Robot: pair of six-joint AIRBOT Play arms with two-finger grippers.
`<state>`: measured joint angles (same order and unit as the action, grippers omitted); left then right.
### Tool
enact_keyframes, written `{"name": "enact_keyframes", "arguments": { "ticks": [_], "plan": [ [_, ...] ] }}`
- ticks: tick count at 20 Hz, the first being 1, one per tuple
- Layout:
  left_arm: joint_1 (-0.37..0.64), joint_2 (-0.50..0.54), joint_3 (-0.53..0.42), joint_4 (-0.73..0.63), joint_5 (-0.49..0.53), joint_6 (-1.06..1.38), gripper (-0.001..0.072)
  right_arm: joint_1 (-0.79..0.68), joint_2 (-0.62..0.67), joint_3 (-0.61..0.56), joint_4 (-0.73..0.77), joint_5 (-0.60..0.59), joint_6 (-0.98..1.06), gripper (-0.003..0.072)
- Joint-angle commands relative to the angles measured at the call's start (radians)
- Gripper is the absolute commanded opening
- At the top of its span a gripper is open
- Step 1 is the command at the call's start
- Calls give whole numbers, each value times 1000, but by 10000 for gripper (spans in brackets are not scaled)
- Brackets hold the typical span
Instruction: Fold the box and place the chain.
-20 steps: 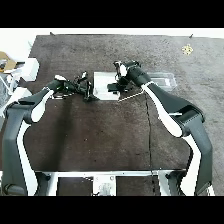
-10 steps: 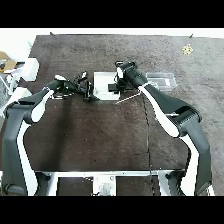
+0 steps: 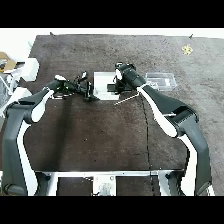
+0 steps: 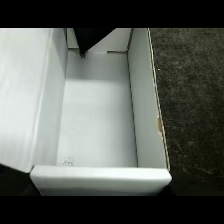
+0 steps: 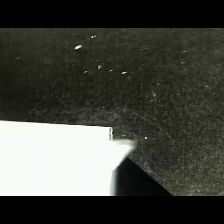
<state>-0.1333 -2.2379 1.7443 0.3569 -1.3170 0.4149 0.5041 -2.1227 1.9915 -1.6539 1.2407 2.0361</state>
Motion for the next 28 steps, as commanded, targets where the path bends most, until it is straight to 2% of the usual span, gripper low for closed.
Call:
{"name": "enact_keyframes", "arguments": {
  "ticks": [1,5,7,14,20,27,28],
  "plan": [
    [1,0,0,0,0,4,524,2,-2,-1,-11,1,-4,20],
    [1,0,0,0,0,4,524,2,-2,-1,-10,1,-4,12],
    [1,0,0,0,0,4,523,2,4,-1,-10,1,-6,348],
    [1,0,0,0,0,4,523,2,48,-1,0,6,-62,347],
    [1,0,0,0,0,4,523,-24,119,-1,0,43,-191,346],
    [1,0,0,0,0,4,523,-156,292,-2,-29,39,-431,342],
    [1,0,0,0,0,4,523,-198,294,-2,-29,40,-448,315]
  ]
}}
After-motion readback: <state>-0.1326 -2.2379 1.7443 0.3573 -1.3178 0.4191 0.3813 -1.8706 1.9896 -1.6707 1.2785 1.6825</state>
